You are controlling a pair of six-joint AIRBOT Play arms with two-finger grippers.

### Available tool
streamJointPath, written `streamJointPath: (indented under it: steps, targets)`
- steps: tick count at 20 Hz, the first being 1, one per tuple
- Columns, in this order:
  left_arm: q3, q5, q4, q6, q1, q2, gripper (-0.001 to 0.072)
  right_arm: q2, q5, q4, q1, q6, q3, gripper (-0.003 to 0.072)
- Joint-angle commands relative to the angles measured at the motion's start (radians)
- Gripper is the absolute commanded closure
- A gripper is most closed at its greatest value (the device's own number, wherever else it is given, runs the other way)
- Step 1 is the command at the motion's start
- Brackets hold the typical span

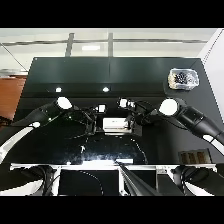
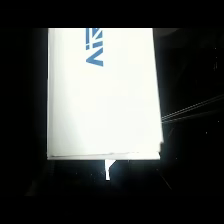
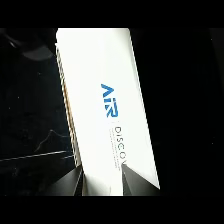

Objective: Fold the box and place the chain.

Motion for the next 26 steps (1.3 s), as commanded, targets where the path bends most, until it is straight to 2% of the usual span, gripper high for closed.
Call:
streamJointPath:
  steps: [1, 4, 5, 21, 26]
  targets:
    - [0.001, 0.002, 0.000, 0.000, 0.000, 0.000, 0.0239, -0.001, 0.004, -0.001, 0.001, 0.001, 0.000, 0.0411]
    - [0.001, 0.002, 0.000, 0.000, 0.000, 0.000, 0.0240, -0.001, 0.004, -0.002, 0.001, 0.001, 0.000, 0.0408]
    - [0.001, 0.002, 0.000, 0.000, 0.000, 0.000, 0.0239, -0.001, 0.003, -0.002, 0.001, 0.001, 0.000, 0.0290]
    - [0.001, 0.002, 0.000, -0.001, 0.000, 0.000, 0.0239, -0.037, 0.002, -0.013, 0.044, 0.050, 0.005, 0.0304]
    - [0.001, 0.002, 0.000, -0.001, 0.000, 0.000, 0.0239, 0.066, 0.040, -0.013, -0.015, 0.200, 0.022, 0.0304]
